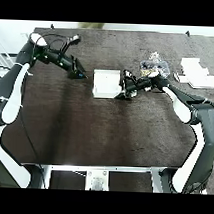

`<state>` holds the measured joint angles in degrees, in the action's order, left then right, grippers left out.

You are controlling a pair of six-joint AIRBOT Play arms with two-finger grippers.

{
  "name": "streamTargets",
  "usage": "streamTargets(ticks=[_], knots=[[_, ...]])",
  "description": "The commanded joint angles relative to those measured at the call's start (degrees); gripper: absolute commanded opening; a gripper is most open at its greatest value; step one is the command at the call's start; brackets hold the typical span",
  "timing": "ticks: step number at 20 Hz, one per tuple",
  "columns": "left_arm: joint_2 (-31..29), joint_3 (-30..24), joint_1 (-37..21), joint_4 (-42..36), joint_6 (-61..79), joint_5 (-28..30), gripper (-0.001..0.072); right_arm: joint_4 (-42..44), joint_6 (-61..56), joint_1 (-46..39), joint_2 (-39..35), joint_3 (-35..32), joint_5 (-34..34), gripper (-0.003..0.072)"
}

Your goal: Fold the box and place the chain.

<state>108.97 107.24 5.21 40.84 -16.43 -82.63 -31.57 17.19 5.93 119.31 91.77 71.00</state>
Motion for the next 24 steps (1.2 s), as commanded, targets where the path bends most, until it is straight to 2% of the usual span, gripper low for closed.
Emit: streamTargets(ticks=[1, 3, 5, 6, 9, 12, 18, 24], knots=[[0.2, -3.1, -0.8, -1.7, 8.3, 1.7, 0.0502, 0.0, 0.0, 0.0, 0.0, 0.0, 0.0, 0.0582], [0.2, -3.3, -0.7, -4.9, 7.6, 1.2, 0.0502, 0.0, 0.0, 0.0, 0.0, 0.0, 0.0, 0.0582], [0.2, -5.3, -0.7, -6.4, 16.0, 1.4, 0.0511, 0.0, 0.0, 0.0, 0.0, 0.0, 0.0, 0.0582], [0.2, -6.9, -0.7, -6.6, 18.4, 3.8, 0.0720, 0.0, 0.0, 0.0, 0.0, 0.0, 0.0, 0.0582], [0.2, -12.4, -0.7, -6.5, 23.5, 12.2, 0.0720, 0.0, 0.0, 0.0, 0.0, 0.0, 0.0, 0.0582], [0.5, -16.5, -0.7, -10.1, 29.8, 15.8, 0.0720, 0.0, 0.0, 0.0, 0.0, 0.0, 0.0, 0.0582], [6.2, -16.5, -0.7, -14.1, 30.6, 12.9, 0.0720, 0.0, 0.0, 0.0, 0.0, 0.0, 0.0, 0.0582], [8.5, -14.8, -0.2, -16.9, 34.5, 9.4, 0.0720, 0.0, 0.0, 0.0, 0.0, 0.0, 0.0, 0.0582]])
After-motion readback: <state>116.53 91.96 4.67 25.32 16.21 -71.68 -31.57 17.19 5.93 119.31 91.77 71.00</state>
